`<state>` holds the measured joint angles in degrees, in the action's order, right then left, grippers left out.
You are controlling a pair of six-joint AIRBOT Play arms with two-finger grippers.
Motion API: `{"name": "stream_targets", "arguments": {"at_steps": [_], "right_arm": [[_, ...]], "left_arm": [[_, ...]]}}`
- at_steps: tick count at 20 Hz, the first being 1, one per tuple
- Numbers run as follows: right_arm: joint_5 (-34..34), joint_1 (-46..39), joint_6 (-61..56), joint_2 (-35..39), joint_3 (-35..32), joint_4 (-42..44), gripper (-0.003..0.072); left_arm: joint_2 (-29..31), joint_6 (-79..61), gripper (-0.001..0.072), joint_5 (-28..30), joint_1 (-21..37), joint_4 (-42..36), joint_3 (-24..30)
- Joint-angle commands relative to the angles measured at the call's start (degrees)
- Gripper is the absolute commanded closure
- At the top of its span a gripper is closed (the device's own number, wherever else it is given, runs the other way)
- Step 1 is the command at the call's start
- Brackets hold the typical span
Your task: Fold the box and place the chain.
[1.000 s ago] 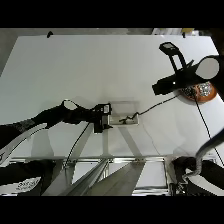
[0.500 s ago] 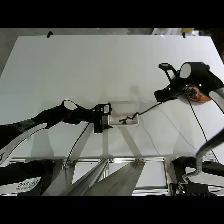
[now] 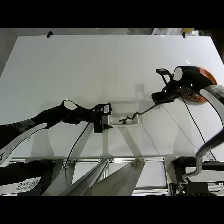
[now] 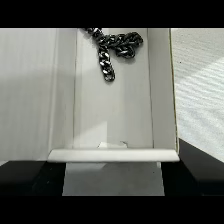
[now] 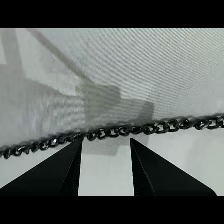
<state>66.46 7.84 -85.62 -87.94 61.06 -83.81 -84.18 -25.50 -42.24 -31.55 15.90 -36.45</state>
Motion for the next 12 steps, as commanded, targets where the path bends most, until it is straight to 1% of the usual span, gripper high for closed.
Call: {"name": "stream_targets", "arguments": {"at_steps": [1,3,4,5,6,7,8,10,12], "right_arm": [[-1.4,0.0,-2.0,-1.6,0.0,-0.2,0.0350],[-1.6,0.0,-2.5,-1.7,0.0,-0.2,0.0368],[-1.4,0.0,-2.5,-1.7,0.0,-0.2,0.0431],[-1.2,0.0,-2.5,-1.7,0.0,-0.2,0.0466],[-0.8,0.0,-2.5,-1.7,0.0,-0.2,0.0484],[0.2,0.0,-2.4,-1.7,0.0,-0.1,0.0602],[1.5,0.0,-2.1,-1.7,0.0,-0.2,0.0679],[4.9,0.0,0.9,-1.0,0.0,-0.2,0.0679],[7.0,0.0,2.1,2.0,0.0,-0.2,0.0679]], "left_arm": [[0.0,0.0,0.0560,0.0,0.0,0.0,0.0],[0.0,0.0,0.0560,0.0,0.0,0.0,0.0],[0.0,0.0,0.0560,0.0,0.0,0.0,0.0],[0.0,0.0,0.0560,0.0,0.0,0.0,0.0],[0.0,0.0,0.0560,0.0,0.0,0.0,0.0],[0.0,0.0,0.0560,0.0,0.0,0.0,0.0],[0.0,0.0,0.0560,0.0,0.0,0.0,0.0],[0.0,0.0,0.0560,0.0,0.0,0.0,0.0],[0.0,0.0,0.0560,0.0,0.0,0.0,0.0]]}}
